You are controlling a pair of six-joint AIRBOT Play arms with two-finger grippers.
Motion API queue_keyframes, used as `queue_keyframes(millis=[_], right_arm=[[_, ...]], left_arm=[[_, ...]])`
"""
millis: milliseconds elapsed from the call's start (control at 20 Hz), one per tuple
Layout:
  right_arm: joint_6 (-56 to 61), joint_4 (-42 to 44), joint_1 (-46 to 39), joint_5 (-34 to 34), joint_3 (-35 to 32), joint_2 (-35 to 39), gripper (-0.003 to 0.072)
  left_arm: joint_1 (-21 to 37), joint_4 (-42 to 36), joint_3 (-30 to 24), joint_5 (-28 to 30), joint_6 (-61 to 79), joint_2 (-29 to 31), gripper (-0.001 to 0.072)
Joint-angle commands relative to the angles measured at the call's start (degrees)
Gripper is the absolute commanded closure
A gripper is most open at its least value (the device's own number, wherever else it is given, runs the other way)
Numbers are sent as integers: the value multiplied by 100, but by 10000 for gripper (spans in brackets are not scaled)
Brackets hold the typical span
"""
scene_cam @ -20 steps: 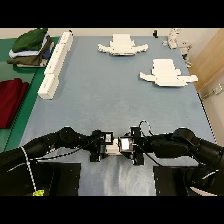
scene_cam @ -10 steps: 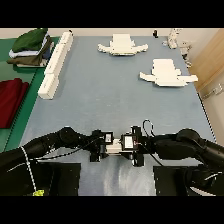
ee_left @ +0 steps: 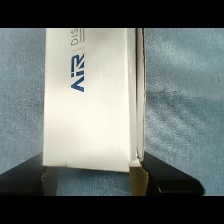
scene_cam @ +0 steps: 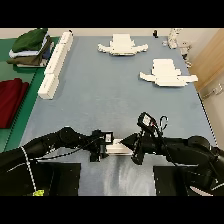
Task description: Fold the box.
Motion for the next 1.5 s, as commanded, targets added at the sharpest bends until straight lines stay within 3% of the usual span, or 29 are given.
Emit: queue_keyframes(millis=[0, 400, 750, 1450], right_arm=[[520, 380, 184, 754, -490, 46, 686], [632, 321, 573, 1180, -992, 24, 686], [629, 323, 575, 1169, -1010, -527, 686], [627, 308, 575, 1189, -1016, -457, 686]], left_arm=[[2, 2, -2, 0, -2, -2, 287], [2, 2, -2, 0, -2, -2, 287], [2, 2, -2, 0, 0, -2, 287], [2, 2, -2, 0, -2, -2, 287]])
